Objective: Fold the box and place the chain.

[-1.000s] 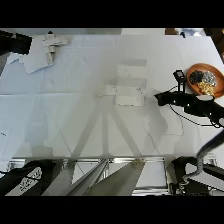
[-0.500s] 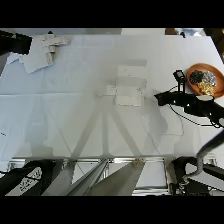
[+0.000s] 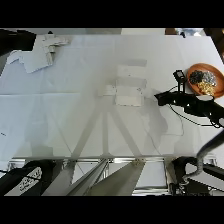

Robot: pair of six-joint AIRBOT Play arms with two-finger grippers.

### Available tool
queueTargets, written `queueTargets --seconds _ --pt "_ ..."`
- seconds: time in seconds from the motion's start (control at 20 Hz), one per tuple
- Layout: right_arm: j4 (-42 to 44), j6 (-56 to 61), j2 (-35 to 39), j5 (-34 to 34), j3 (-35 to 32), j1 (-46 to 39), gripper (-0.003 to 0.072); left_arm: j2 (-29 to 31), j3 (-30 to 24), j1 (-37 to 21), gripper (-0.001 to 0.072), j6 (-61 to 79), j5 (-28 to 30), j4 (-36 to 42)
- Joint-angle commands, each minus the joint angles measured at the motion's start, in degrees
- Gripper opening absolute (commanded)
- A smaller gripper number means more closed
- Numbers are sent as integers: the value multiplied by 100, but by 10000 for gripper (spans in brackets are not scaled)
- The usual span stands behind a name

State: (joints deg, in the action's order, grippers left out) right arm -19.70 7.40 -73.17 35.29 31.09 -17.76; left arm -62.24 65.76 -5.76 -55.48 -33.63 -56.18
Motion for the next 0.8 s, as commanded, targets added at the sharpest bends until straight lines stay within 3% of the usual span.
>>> queueTargets --seconds 0.0,0.15,0.35,0.45,0.5,0.6,0.75 --pt "2 2 -2 4 -2 -4 10 -367 7 208 424 173 219 144" --pt "2 2 -2 4 -2 -4 10 -918 7 555 413 358 354 155" --pt "2 2 -2 4 -2 -4 10 -1589 9 809 414 -1084 684 177" --pt "2 2 -2 4 -2 -4 10 -1849 28 872 408 -1117 730 199" --pt "2 2 0 4 -2 -4 10 -1976 105 890 371 -1086 636 205" --pt "2 2 0 2 -2 -4 10 -2229 446 911 376 -649 197 380" --pt "2 2 0 4 -2 -4 10 -2802 1486 911 425 634 -1298 997"
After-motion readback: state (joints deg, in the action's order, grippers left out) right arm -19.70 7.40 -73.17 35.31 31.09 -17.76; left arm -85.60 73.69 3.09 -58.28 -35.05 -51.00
